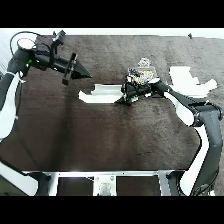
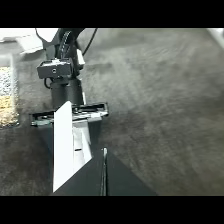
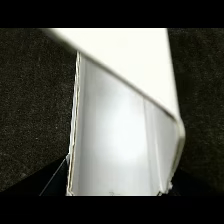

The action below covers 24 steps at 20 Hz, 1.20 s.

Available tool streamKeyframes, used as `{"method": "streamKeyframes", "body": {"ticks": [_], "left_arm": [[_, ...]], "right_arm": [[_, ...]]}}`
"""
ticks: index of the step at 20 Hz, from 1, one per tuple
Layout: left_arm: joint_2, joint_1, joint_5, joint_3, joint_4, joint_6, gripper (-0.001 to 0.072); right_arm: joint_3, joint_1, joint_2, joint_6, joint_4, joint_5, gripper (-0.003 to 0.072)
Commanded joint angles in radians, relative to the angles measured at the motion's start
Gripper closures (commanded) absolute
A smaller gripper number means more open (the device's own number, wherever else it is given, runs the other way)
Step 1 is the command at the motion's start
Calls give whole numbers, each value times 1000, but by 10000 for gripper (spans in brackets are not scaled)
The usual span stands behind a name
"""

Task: Fold the box and place the chain.

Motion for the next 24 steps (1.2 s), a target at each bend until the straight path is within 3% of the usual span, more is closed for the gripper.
{"method": "streamKeyframes", "body": {"ticks": [1, 5, 7, 14, 20, 24], "left_arm": [[136, -55, 283, -274, 41, 136, 696], [142, -100, 478, -504, 39, 216, 695], [121, -107, 517, -538, 16, 222, 695], [51, -108, 722, -478, -146, 340, 692], [-42, -108, 745, -317, -180, 323, 691], [-76, -108, 738, -295, -195, 315, 691]], "right_arm": [[0, 1, -1, 0, 0, 0, 180], [0, 1, -1, 0, 0, 0, 180], [0, 1, -1, 0, 0, 0, 180], [0, 1, -1, 0, 0, 0, 180], [0, 1, -1, 0, 0, 0, 180], [0, 1, -1, 0, 0, 0, 180]]}}
